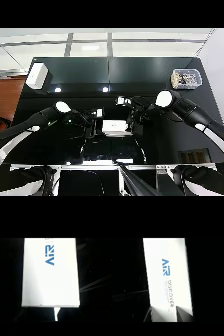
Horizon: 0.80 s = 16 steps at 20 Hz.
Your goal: Fold the box and place the chain.
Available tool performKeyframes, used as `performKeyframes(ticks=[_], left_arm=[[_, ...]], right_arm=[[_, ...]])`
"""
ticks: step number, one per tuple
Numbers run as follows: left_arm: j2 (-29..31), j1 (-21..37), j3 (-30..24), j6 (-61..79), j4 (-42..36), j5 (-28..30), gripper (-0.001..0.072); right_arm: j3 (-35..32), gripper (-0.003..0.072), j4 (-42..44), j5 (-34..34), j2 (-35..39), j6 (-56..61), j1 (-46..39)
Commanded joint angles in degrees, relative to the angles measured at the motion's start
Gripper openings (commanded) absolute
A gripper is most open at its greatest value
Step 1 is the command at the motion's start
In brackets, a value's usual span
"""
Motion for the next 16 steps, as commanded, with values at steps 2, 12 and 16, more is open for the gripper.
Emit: performKeyframes(ticks=[2,12,16], left_arm=[[0.0,0.0,0.0,0.0,0.0,0.0,0.0488],[0.0,0.0,0.0,0.0,0.0,0.0,0.0488],[0.0,0.0,0.0,0.0,0.0,0.0,0.0489]], right_arm=[[0.5,0.0380,0.0,4.8,2.6,10.6,-2.5],[-12.2,0.0015,30.6,3.2,4.5,24.9,-9.9],[-13.2,0.0015,32.5,-2.8,4.0,25.8,-9.9]])
